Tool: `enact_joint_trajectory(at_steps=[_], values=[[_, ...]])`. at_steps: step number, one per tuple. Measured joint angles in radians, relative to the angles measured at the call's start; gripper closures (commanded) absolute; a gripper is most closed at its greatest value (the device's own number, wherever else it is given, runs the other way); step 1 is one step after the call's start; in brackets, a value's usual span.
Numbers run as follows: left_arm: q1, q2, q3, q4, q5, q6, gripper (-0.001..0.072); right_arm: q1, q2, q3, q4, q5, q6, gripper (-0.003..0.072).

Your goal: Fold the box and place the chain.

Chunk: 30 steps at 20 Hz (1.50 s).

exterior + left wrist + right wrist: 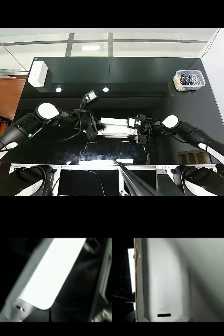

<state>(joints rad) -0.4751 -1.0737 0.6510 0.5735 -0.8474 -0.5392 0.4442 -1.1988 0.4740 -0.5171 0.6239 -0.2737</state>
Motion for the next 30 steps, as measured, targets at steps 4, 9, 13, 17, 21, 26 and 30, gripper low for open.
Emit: enact_joint_trajectory(at_steps=[4,9,13,17,21,26,30], values=[[-0.005,-0.033,-0.003,-0.079,0.223,0.034,0.0678,0.000,0.000,0.000,0.000,0.000,0.000,0.0520],[-0.035,-0.155,0.032,-0.019,0.285,0.099,0.0679,0.000,0.000,0.000,0.000,0.000,0.000,0.0520],[-0.049,-0.240,0.076,0.064,0.237,0.105,0.0680,0.000,0.000,0.000,0.001,0.000,0.000,0.0520],[-0.052,-0.250,0.094,0.111,0.206,0.106,0.0680,0.000,0.000,0.000,0.000,0.000,-0.001,0.0520],[-0.034,-0.161,0.095,0.242,0.165,0.002,0.0681,0.000,0.000,0.000,0.001,-0.002,-0.002,0.0520],[0.052,0.030,-0.001,0.334,0.145,-0.090,0.0677,0.000,0.000,0.000,0.002,-0.003,0.000,0.0520],[0.106,0.082,-0.049,0.306,-0.011,-0.018,0.0265,0.000,0.000,-0.001,0.003,-0.005,0.000,0.0519]])
